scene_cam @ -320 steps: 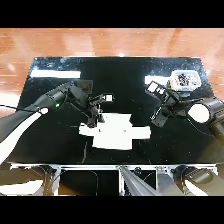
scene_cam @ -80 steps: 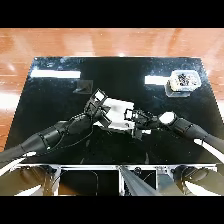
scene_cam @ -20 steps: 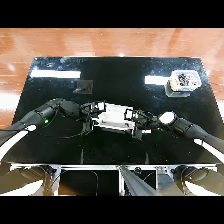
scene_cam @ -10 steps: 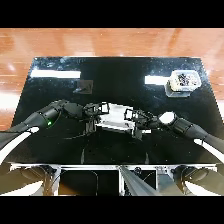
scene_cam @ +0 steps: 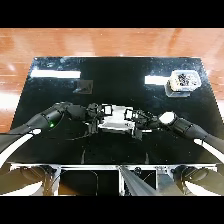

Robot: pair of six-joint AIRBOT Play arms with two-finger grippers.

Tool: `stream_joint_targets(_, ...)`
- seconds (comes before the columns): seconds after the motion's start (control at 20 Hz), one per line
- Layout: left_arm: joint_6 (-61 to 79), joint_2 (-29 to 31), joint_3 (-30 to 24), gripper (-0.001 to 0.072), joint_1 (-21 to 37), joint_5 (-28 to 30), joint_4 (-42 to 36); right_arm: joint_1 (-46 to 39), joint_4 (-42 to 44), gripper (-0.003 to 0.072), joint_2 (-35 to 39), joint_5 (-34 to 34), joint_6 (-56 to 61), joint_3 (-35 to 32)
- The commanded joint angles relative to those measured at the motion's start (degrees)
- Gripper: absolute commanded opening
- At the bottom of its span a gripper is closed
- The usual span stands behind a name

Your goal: Fold the box and place the chain.

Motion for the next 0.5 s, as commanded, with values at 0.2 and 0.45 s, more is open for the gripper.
stream_joint_targets(0.2, 0.02, -0.04, 0.07, 0.0309, -0.61, -1.01, 0.00, 0.07, 0.02, 0.0620, -0.04, -0.04, 0.02, -0.02)
stream_joint_targets(0.45, 0.00, -0.04, 0.07, 0.0369, -0.61, -0.87, 0.00, 0.07, 0.02, 0.0621, -0.04, -0.02, 0.02, -0.02)
